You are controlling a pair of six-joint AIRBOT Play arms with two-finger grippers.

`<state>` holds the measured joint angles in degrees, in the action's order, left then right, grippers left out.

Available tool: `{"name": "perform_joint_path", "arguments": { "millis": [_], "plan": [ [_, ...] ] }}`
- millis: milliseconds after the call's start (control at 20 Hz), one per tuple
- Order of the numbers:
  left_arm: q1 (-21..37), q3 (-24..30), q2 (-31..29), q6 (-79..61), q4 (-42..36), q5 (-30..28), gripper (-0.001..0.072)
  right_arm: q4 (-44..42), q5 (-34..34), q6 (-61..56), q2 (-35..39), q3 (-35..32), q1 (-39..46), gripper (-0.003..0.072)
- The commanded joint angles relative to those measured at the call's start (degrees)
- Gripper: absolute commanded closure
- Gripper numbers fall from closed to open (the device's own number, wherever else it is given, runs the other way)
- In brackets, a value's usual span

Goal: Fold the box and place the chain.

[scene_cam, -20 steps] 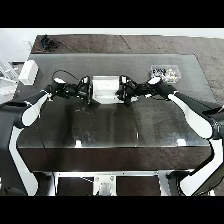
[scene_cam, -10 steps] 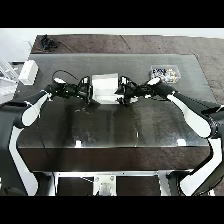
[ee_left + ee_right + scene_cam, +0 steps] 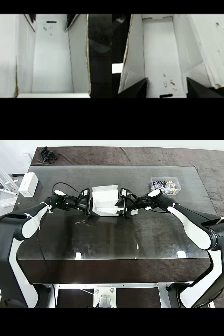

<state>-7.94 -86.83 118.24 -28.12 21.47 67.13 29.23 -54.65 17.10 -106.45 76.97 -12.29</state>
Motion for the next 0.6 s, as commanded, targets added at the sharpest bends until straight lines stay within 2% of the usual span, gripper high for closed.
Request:
{"name": "perform_joint_path", "arguments": {
  "millis": [0, 100, 250, 400, 550],
  "plan": [
    [0.0, 0.0, 0.0, 0.0, -0.1, -0.2, 0.0354, 1.6, -0.1, 0.1, 0.1, 0.0, 0.7, 0.0184],
    [0.0, 0.0, 0.0, 0.0, -0.1, -0.2, 0.0354, 2.3, -0.5, -0.3, 0.2, 0.0, 1.5, 0.0366],
    [0.0, 0.0, 0.0, 0.0, -0.1, -0.2, 0.0355, 4.6, -0.5, -2.8, 0.9, 0.0, 2.6, 0.0536],
    [0.0, 0.0, 0.0, 0.0, -0.1, -0.2, 0.0354, 9.7, -1.0, -7.8, 2.1, 0.0, 3.2, 0.0547],
    [0.0, 0.0, 0.0, 0.1, -0.1, -0.2, 0.0354, 13.0, -2.5, -11.1, 4.2, 0.0, 3.9, 0.0673]
  ]
}}
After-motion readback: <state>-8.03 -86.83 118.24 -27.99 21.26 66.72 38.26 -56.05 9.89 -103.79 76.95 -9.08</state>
